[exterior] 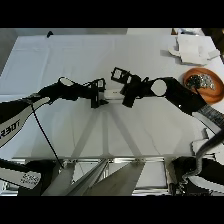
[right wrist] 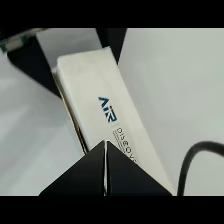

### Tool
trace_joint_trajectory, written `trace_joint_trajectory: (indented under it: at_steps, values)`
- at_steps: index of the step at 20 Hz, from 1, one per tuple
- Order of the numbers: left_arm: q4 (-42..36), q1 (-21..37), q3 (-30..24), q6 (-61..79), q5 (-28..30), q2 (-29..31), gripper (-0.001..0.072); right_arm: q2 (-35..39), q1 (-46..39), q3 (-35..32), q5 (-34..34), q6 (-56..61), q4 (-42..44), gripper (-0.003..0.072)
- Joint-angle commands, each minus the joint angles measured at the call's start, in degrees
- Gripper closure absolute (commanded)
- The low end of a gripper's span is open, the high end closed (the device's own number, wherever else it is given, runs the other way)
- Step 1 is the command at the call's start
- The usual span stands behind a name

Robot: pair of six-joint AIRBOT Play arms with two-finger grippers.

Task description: Fold the box and place the chain.

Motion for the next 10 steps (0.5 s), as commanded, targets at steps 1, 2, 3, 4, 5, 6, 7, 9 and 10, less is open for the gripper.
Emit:
trace_joint_trajectory:
  at_steps: [1, 2, 3, 4, 5, 6, 7, 9, 10]
  values:
    - [0.0, 0.0, 0.0, 0.0, 0.0, 0.0, 0.0451, -1.7, -3.5, 0.0, -0.4, 10.6, 14.9, 0.0677]
    - [0.0, 0.0, 0.0, 0.0, 0.0, 0.0, 0.0451, -3.0, -4.7, 0.0, 0.0, 13.7, 19.8, 0.0677]
    - [0.0, 0.0, 0.0, 0.0, 0.0, 0.0, 0.0451, -4.7, -5.8, 0.1, 0.7, 15.9, 24.5, 0.0678]
    - [0.0, 0.0, 0.0, 0.0, 0.0, 0.0, 0.0451, -6.3, -6.5, 0.1, 1.8, 16.7, 27.7, 0.0678]
    - [0.0, 0.0, 0.0, 0.0, 0.0, 0.0, 0.0451, -7.9, -6.9, 0.1, 3.2, 16.7, 29.7, 0.0678]
    - [0.0, 0.0, 0.0, 0.0, 0.0, 0.0, 0.0451, -9.4, -6.9, 0.1, 4.3, 16.7, 30.1, 0.0678]
    - [0.0, 0.0, 0.0, 0.0, 0.0, 0.0, 0.0451, -11.0, -6.9, 0.1, 5.3, 16.7, 30.1, 0.0678]
    - [0.0, 0.0, 0.0, 0.0, 0.0, 0.0, 0.0451, -13.6, -6.8, 0.1, 7.3, 16.7, 30.1, 0.0678]
    - [0.0, 0.0, 0.0, 0.0, 0.0, 0.0, 0.0451, -14.4, -6.8, 0.1, 8.5, 16.7, 30.1, 0.0678]
